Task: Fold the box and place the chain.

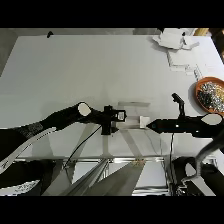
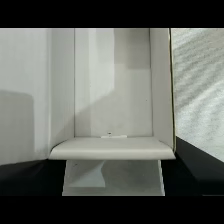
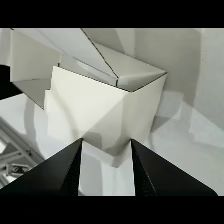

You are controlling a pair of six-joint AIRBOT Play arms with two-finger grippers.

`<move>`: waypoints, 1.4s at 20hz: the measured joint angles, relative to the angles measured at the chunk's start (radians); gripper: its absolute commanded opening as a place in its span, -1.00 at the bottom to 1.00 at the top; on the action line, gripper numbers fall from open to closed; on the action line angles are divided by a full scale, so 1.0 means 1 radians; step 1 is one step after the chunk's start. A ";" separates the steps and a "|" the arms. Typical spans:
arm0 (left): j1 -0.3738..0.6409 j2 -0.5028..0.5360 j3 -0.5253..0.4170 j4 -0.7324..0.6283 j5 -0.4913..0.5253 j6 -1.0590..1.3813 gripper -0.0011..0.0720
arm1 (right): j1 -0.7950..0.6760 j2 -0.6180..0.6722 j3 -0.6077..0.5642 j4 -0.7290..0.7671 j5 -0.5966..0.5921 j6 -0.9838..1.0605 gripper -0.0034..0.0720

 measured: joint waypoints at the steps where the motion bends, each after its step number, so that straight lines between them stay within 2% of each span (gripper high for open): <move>1: 0.000 0.000 0.000 0.000 0.000 0.000 -0.28 | 0.019 0.001 0.001 0.000 -0.014 0.007 0.00; 6: 0.000 0.000 0.000 -0.001 0.000 -0.002 -0.28 | 0.154 0.003 0.049 -0.058 -0.108 0.129 -0.01; 13: 0.000 0.000 0.000 0.000 0.000 0.000 -0.28 | 0.373 -0.011 0.177 -0.389 -0.217 0.575 -0.01; 21: 0.000 0.000 0.000 0.000 -0.001 -0.001 -0.28 | 0.584 -0.150 0.274 -0.626 -0.230 0.909 -0.02; 28: 0.000 0.000 0.000 0.000 0.000 0.000 -0.28 | 0.691 -0.285 0.359 -0.816 -0.172 1.159 -0.02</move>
